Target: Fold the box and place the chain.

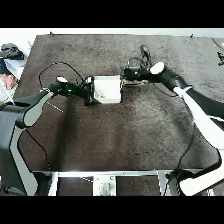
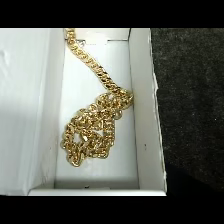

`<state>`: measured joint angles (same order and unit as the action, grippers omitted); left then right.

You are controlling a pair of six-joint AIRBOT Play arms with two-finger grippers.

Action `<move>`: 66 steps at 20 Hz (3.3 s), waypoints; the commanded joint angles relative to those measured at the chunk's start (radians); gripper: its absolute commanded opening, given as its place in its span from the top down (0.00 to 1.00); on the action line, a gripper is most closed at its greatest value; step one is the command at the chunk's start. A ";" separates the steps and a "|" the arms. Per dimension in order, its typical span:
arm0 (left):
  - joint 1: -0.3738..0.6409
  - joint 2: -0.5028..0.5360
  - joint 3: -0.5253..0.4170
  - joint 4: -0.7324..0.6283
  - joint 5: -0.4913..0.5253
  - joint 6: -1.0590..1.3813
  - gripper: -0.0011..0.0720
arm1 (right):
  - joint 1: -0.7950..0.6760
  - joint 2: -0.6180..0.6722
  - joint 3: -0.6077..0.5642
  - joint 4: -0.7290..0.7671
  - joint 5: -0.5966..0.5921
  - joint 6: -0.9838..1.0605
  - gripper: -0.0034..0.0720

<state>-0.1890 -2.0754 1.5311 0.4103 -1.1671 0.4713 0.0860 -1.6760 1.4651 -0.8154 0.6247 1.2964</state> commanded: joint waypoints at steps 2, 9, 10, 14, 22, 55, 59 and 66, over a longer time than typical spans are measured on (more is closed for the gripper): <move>0.000 0.000 0.000 0.000 0.000 0.000 0.51 | 0.037 0.237 0.002 -0.120 0.008 -0.003 0.97; 0.000 0.000 0.000 0.000 0.000 0.000 0.51 | 0.216 0.470 0.003 -0.295 -0.246 -0.003 0.97; 0.000 0.000 0.000 0.000 0.000 0.000 0.51 | 0.252 0.477 0.003 -0.324 -0.272 -0.003 0.97; 0.000 0.000 0.000 0.000 0.000 0.000 0.51 | 0.347 0.441 0.002 -0.352 -0.288 0.005 0.97; 0.000 0.000 0.000 0.000 0.000 0.000 0.51 | 0.376 0.185 -0.048 -0.359 -0.221 0.096 0.97; 0.000 0.000 0.000 0.000 0.000 0.000 0.51 | 0.376 0.117 -0.055 -0.725 -0.114 0.377 0.97; 0.000 0.000 0.000 0.000 0.000 0.000 0.51 | 0.342 0.041 -0.055 -0.726 -0.077 0.385 0.54; 0.000 0.000 0.000 0.000 0.000 0.000 0.51 | 0.121 0.047 -0.069 -0.725 0.006 0.436 0.58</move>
<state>-0.1890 -2.0750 1.5311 0.4099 -1.1671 0.4713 0.2909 -1.6249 1.4010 -1.5414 0.5949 1.7042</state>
